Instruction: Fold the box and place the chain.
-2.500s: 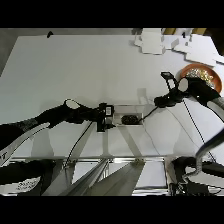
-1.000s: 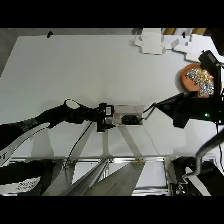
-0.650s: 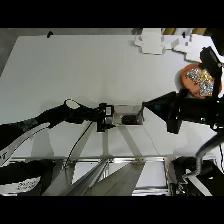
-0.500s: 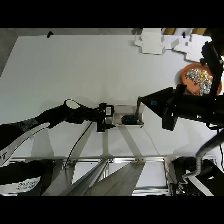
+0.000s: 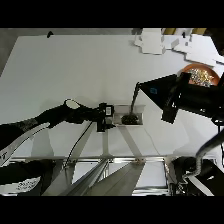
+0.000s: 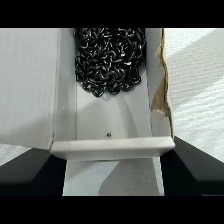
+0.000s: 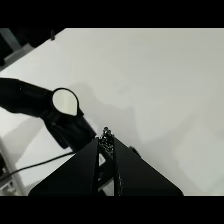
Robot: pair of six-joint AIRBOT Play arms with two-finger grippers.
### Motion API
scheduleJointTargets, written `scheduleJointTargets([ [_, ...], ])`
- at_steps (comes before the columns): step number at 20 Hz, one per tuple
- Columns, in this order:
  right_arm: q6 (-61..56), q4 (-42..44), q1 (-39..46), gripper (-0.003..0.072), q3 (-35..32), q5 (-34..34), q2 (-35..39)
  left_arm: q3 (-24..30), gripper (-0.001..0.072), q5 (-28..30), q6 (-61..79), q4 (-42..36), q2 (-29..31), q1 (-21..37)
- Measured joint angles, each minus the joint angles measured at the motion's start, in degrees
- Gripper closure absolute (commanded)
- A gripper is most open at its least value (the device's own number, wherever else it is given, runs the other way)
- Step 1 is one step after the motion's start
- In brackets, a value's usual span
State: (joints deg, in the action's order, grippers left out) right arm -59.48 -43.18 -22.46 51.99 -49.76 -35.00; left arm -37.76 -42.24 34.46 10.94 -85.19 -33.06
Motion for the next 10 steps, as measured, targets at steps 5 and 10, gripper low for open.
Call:
scheduleJointTargets([
  [5,0.00,-2.40,-0.02,0.0671,0.35,-4.61,-2.78,0.00,0.0497,0.00,0.00,0.00,0.00,0.00],
  [10,0.02,-5.81,-0.04,0.0670,-1.44,-10.64,-9.88,0.00,0.0497,0.00,0.02,0.00,0.00,0.00],
])
